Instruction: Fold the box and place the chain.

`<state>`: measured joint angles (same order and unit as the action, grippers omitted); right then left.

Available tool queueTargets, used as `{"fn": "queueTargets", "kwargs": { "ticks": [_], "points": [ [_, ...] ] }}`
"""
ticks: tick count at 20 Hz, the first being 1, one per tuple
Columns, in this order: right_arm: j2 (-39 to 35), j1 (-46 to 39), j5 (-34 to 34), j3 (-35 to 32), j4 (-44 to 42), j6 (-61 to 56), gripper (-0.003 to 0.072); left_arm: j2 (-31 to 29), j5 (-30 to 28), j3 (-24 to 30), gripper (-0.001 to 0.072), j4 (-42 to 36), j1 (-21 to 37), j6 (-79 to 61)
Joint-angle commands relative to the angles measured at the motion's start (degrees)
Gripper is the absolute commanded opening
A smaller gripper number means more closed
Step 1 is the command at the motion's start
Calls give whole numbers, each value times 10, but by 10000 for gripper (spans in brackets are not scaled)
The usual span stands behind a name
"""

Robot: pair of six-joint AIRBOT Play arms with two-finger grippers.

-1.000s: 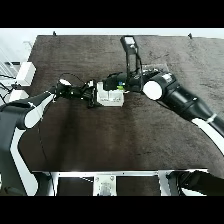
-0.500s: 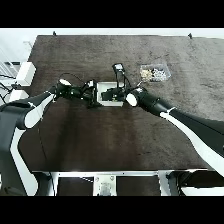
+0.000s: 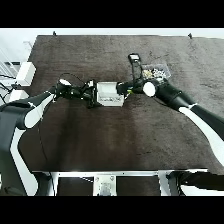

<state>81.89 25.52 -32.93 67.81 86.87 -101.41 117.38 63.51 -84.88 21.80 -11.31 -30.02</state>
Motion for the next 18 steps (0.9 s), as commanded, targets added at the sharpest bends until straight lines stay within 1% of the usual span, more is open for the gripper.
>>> {"fn": "queueTargets", "kwargs": {
  "ticks": [1,2,4,5,6,8,11,12,13,15,16,17,18],
  "points": [
    [-15,-70,-12,-14,45,14,630,0,0,0,349,0,1,0],
    [-10,-98,15,-29,53,14,630,0,0,0,348,0,1,0],
    [12,-150,95,-54,48,-12,630,0,0,0,348,0,1,0],
    [32,-173,127,-58,25,-33,630,0,0,0,349,0,1,0],
    [51,-187,144,-56,-7,-33,630,0,0,0,349,0,1,0],
    [96,-195,160,-35,-56,-30,630,0,-1,0,348,0,1,0],
    [161,-184,158,24,-91,-29,629,0,-1,0,349,0,1,0],
    [178,-179,158,42,-107,-29,622,0,-1,0,349,0,1,0],
    [192,-176,158,57,-115,-29,587,0,-1,0,349,0,1,0],
    [218,-169,158,85,-130,-29,586,0,-1,0,348,0,1,0],
    [232,-165,158,98,-139,-29,530,0,0,0,348,0,1,0],
    [246,-163,157,110,-147,-29,455,0,0,0,349,0,1,0],
    [259,-162,157,120,-147,-29,419,0,0,0,348,0,1,0]
  ]
}}
